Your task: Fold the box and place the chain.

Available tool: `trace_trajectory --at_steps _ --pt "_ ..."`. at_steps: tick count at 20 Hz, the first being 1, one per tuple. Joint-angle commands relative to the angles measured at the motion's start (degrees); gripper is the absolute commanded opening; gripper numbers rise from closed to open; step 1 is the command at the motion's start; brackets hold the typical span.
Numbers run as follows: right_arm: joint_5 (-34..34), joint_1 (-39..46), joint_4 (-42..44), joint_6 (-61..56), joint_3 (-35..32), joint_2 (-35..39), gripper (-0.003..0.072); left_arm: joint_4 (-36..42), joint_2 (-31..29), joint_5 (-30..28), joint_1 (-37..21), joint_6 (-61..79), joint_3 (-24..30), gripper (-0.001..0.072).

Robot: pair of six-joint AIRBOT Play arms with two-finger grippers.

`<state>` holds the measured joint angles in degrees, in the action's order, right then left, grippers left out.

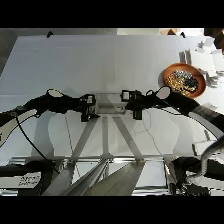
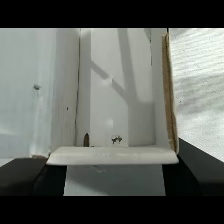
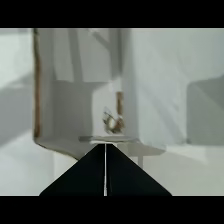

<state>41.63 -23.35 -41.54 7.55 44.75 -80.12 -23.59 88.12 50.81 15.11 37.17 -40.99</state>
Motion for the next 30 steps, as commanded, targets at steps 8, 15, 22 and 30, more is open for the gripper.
trace_trajectory --at_steps 8,15,22,30 --pt "-0.3 -1.1 6.2 0.0 0.0 -0.1 0.0006 0.0 0.0 0.0 0.0 0.0 0.0 0.0211" --pt "-0.3 -1.1 7.8 0.0 0.0 -0.1 0.0392 0.0 0.0 0.0 0.0 0.0 0.0 0.0211" --pt "-0.1 -1.0 7.9 -0.1 0.0 1.0 0.0008 0.0 0.0 0.0 0.0 0.0 0.0 0.0211" --pt "9.1 8.2 3.8 -18.6 0.0 14.4 0.0007 0.0 0.0 0.0 0.0 0.0 0.0 0.0211"
